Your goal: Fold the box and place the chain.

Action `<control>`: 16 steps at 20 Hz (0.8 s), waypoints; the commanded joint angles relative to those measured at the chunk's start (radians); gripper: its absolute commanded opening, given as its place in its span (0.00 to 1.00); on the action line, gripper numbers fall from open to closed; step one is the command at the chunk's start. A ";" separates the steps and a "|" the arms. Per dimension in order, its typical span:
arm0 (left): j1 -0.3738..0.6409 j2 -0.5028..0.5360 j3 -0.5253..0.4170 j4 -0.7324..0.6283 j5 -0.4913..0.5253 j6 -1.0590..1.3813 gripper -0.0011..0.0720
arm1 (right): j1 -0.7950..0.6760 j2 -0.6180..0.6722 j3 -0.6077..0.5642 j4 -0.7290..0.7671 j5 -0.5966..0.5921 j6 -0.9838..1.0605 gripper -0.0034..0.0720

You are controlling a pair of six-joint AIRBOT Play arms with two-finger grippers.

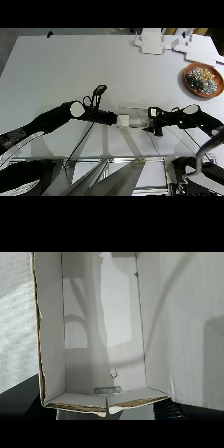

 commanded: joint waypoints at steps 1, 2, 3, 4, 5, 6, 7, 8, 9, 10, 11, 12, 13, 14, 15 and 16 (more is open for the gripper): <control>0.017 0.019 0.001 0.007 -0.028 0.022 0.25 | 0.000 0.000 0.001 0.000 0.000 0.000 0.59; 0.017 0.022 0.001 0.009 -0.036 0.023 0.25 | 0.000 0.000 0.001 0.000 0.000 0.000 0.59; 0.017 0.021 0.001 0.009 -0.040 0.023 0.25 | 0.000 0.000 0.001 0.000 0.000 0.000 0.59; 0.017 0.020 0.001 0.009 -0.044 0.023 0.25 | 0.000 0.000 0.001 0.000 0.000 0.000 0.59; 0.016 0.020 0.001 0.009 -0.047 0.023 0.25 | 0.000 0.000 0.001 0.000 0.000 0.000 0.59; 0.015 0.021 0.001 0.009 -0.048 0.023 0.25 | 0.000 0.000 0.001 0.000 0.000 0.000 0.59; 0.015 0.020 0.004 0.009 -0.053 0.022 0.25 | 0.000 0.000 0.001 0.000 0.000 0.000 0.59; 0.015 0.021 0.008 0.009 -0.055 0.022 0.25 | 0.000 0.000 0.001 0.000 0.000 0.000 0.59; 0.015 0.022 0.012 0.008 -0.055 0.022 0.25 | 0.000 0.000 0.001 0.000 0.000 0.000 0.59; 0.015 0.023 0.013 0.006 -0.055 0.023 0.25 | 0.000 0.000 0.001 0.000 0.000 0.000 0.59; 0.015 0.022 0.015 0.006 -0.060 0.022 0.25 | 0.000 0.000 0.001 0.000 0.000 0.000 0.59; 0.014 0.022 0.015 0.005 -0.068 0.023 0.25 | 0.000 0.000 0.001 0.000 0.000 0.000 0.59; 0.014 0.022 0.015 0.005 -0.081 0.023 0.25 | 0.000 0.000 0.001 0.000 0.000 0.000 0.59; 0.014 0.023 0.015 0.005 -0.094 0.023 0.25 | 0.000 0.000 0.001 0.000 0.000 0.000 0.59; 0.014 0.023 0.015 0.005 -0.100 0.023 0.26 | 0.000 0.000 0.001 0.000 0.000 0.000 0.59; 0.014 0.023 0.015 0.005 -0.100 0.022 0.32 | 0.000 0.000 0.001 0.000 0.000 0.000 0.59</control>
